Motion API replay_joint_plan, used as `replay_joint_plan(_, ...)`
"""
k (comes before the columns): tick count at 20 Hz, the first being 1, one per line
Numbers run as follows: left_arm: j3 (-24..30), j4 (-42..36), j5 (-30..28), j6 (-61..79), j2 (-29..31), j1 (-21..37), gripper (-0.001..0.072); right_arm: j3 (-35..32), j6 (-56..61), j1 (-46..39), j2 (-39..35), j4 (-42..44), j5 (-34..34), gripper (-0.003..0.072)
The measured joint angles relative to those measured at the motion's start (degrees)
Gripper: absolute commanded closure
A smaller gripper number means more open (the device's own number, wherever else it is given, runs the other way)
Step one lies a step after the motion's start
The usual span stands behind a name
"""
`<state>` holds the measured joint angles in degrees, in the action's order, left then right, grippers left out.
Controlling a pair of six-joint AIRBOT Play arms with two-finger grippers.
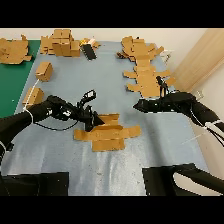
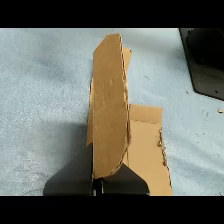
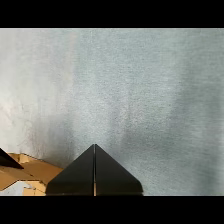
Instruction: Fold the box.
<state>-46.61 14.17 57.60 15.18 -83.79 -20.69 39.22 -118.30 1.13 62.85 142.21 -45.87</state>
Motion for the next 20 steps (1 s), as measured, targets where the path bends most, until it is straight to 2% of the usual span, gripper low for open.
replay_joint_plan(6,-0.02,0.74,-1.25,-1.05,0.0,-0.04,0.0697,0.0,-0.52,0.13,-0.37,-0.02,-0.04,0.0682)
replay_joint_plan(10,-0.02,0.87,-1.75,-1.22,0.0,-0.04,0.0696,0.0,-1.36,2.62,-3.39,-1.33,-0.92,0.0682)
replay_joint_plan(15,-0.02,1.01,-1.95,-1.25,0.0,-0.04,0.0696,-1.29,1.57,13.16,-11.41,-10.23,-1.46,0.0683)
replay_joint_plan(20,-0.02,1.05,-1.97,-1.27,0.0,-0.04,0.0696,-8.57,11.02,29.33,-22.34,-21.97,-0.92,0.0682)
